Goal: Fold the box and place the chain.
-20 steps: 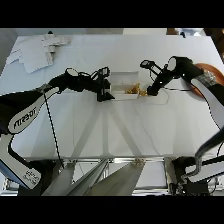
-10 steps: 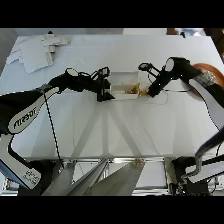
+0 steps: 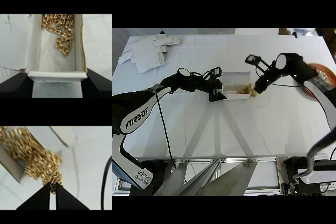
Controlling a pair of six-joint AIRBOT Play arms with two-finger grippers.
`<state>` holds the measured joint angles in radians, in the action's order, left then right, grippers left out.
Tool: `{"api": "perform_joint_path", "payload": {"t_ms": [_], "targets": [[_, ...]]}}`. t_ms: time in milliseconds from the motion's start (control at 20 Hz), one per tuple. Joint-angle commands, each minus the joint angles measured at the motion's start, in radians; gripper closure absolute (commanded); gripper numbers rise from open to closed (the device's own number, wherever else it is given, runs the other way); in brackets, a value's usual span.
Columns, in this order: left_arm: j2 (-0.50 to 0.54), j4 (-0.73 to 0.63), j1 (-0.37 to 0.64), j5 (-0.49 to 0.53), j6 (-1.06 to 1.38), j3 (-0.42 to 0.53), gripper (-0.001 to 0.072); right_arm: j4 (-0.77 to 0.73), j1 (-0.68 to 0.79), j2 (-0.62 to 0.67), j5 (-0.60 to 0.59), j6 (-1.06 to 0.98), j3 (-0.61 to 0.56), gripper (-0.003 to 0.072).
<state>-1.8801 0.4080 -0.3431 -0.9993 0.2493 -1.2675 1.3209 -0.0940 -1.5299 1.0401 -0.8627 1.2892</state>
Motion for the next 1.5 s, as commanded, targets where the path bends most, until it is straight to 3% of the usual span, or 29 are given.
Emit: {"api": "perform_joint_path", "payload": {"t_ms": [0, 500, 650, 850, 900, 950, 1000, 1250, 1450], "targets": [[0.000, 0.000, 0.000, 0.000, 0.000, 0.000, 0.0432, -0.143, -0.033, 0.087, -0.101, 0.064, 0.002, 0.0676], [0.000, 0.000, 0.000, 0.000, 0.000, 0.000, 0.0432, -0.193, -0.232, 0.080, -0.266, 0.086, 0.002, 0.0677], [0.000, 0.000, 0.000, 0.000, 0.000, 0.000, 0.0432, -0.189, -0.248, 0.036, -0.253, 0.085, 0.002, 0.0676], [0.000, 0.000, 0.000, 0.000, 0.000, 0.000, 0.0432, -0.066, -0.244, -0.024, -0.219, -0.007, 0.002, 0.0670], [0.000, 0.000, 0.000, 0.000, 0.000, 0.000, 0.0432, -0.055, -0.238, -0.032, -0.210, -0.008, 0.002, 0.0587], [0.000, 0.000, 0.000, 0.000, 0.000, 0.000, 0.0432, -0.058, -0.231, -0.029, -0.204, -0.008, 0.002, 0.0450], [0.000, 0.000, 0.000, 0.000, 0.000, 0.000, 0.0432, -0.065, -0.224, -0.019, -0.202, -0.008, 0.002, 0.0402], [0.000, 0.000, 0.000, 0.000, 0.000, 0.000, 0.0432, -0.069, -0.123, 0.068, -0.190, -0.004, 0.002, 0.0390], [0.000, 0.000, 0.000, 0.000, 0.000, 0.000, 0.0432, -0.080, 0.040, 0.142, -0.164, 0.011, 0.002, 0.0390]]}}
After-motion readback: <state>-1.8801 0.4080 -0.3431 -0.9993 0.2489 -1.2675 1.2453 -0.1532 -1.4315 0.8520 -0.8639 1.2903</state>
